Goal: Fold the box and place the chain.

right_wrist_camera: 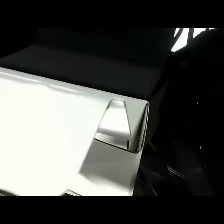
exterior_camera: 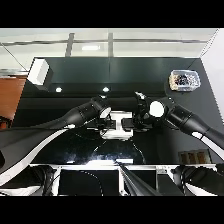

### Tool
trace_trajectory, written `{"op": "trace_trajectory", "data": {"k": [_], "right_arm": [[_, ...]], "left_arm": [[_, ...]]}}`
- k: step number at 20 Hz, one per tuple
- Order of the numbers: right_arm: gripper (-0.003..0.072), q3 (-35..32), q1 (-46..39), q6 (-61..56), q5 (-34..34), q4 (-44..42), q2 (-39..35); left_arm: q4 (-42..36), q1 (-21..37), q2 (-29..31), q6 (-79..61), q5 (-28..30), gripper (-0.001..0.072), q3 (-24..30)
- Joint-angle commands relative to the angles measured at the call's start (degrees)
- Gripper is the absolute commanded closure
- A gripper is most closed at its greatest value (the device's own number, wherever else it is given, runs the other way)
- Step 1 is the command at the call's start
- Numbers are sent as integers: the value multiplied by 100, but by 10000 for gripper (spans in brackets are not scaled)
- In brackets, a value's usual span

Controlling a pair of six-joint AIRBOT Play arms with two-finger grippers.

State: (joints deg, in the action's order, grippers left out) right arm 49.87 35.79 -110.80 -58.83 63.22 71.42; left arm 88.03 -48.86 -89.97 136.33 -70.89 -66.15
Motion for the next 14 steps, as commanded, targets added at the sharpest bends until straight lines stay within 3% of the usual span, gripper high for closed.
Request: {"op": "trace_trajectory", "data": {"k": [1, 7, 14], "right_arm": [[191, 7, 4, -74, 17, 11, -2], [191, 184, 437, -741, -7, 933, 122], [191, 693, 686, -1062, -175, 1021, 566]], "left_arm": [[-2, 4, 0, -2, 9, 679, 2], [-7, 2, 0, -2, 4, 679, 2], [-4, 2, 0, -2, -28, 679, 2]]}}
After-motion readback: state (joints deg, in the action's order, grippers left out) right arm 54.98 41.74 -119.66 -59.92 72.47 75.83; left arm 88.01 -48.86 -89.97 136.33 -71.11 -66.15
